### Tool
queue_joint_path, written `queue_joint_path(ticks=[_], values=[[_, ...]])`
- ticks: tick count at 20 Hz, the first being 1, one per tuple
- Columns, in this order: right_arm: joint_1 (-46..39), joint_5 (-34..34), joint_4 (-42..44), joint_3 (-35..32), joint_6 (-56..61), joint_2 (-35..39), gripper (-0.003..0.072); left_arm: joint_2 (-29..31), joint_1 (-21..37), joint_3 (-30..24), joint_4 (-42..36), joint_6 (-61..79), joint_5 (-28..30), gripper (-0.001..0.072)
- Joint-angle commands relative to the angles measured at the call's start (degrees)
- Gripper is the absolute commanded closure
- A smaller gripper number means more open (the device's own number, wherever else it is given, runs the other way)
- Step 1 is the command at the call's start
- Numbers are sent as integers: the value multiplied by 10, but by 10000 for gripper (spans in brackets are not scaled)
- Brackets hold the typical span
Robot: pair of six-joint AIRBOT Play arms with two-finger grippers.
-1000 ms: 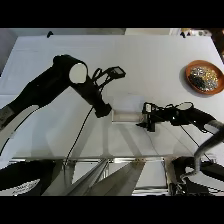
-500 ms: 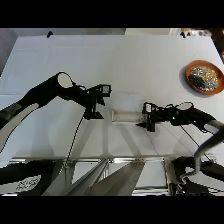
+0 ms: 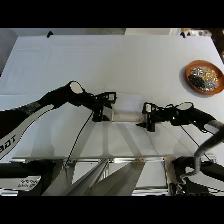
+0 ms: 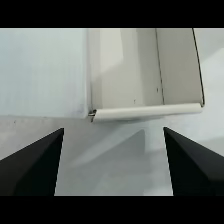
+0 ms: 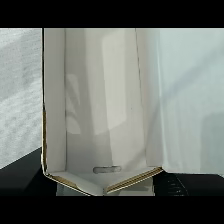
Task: Fold the box and place the chain.
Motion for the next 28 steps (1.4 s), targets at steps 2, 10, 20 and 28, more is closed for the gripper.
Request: queue_joint_path(ticks=[2,10,20,28], values=[[0,0,0,0,0,0,366,0,-4,-26,-37,10,4,6],[0,0,0,0,0,0,366,11,-7,-55,-99,49,55,6],[0,0,0,0,0,0,366,-1,-32,-55,-129,66,49,10],[0,0,0,0,0,0,366,-8,-27,-78,-135,73,49,12]])
